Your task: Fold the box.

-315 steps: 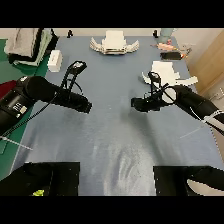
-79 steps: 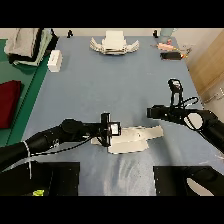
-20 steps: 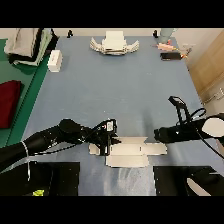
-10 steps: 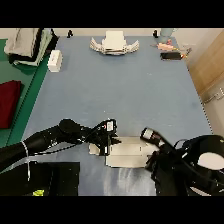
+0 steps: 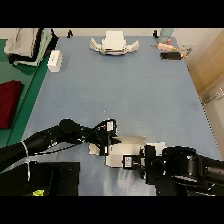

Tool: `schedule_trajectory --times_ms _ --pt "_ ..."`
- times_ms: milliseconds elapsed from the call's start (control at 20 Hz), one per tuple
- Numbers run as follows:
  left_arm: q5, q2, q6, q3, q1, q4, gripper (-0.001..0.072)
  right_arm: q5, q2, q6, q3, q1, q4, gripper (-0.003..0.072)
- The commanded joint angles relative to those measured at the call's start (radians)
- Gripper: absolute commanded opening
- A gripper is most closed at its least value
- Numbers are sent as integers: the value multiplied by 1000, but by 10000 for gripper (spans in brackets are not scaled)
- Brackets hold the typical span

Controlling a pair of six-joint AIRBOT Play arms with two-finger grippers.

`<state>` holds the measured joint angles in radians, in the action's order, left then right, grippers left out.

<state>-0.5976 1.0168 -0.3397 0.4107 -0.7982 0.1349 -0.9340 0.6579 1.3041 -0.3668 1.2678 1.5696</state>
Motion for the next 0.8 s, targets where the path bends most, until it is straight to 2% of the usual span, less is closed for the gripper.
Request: schedule_trajectory --times_ms 0,250,300,550,700,750 --pt "0 -1 0 0 0 0 16 84 67 179 2 19 170 582" --pt "0 -1 0 0 0 0 16 68 30 335 -2 25 179 553" --pt "0 -1 0 0 0 0 16 58 13 362 -7 38 181 515" --pt "0 -1 0 0 0 0 16 -27 -73 512 -10 64 215 512" --pt "0 -1 0 0 0 0 16 -37 -80 578 -10 64 236 513" --pt "0 -1 0 0 0 0 16 -50 -79 589 -10 64 242 535"
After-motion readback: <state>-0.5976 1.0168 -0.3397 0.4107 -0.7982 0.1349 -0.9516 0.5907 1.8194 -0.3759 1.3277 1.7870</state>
